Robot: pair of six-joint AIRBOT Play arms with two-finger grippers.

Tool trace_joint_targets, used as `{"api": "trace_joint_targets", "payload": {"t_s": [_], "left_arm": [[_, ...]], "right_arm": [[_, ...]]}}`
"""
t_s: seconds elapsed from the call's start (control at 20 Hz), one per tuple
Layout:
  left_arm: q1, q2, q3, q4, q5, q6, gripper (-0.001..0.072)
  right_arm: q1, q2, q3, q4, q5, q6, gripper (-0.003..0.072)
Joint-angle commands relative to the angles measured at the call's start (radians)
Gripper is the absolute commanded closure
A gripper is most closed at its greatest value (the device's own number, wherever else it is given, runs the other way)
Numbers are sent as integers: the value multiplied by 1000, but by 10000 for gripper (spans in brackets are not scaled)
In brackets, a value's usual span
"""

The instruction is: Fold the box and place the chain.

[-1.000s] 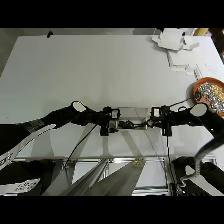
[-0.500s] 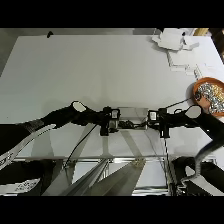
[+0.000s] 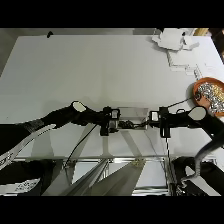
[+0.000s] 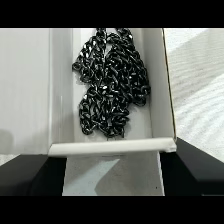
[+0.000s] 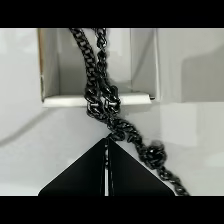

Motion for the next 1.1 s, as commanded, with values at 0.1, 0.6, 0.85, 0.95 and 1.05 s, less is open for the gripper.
{"api": "trace_joint_targets", "payload": {"t_s": [0.1,0.6,0.85,0.95,1.05], "left_arm": [[0,0,0,0,0,0,390],[0,0,0,0,0,0,390],[0,0,0,0,0,0,390],[0,0,0,0,0,0,390],[0,0,0,0,0,0,390]], "right_arm": [[1,245,0,15,101,3,667],[1,-52,-15,-32,-60,53,505],[1,-139,-15,-32,-87,56,507],[1,-144,-15,-32,-102,56,521],[1,-144,-15,-33,-75,69,639]]}}
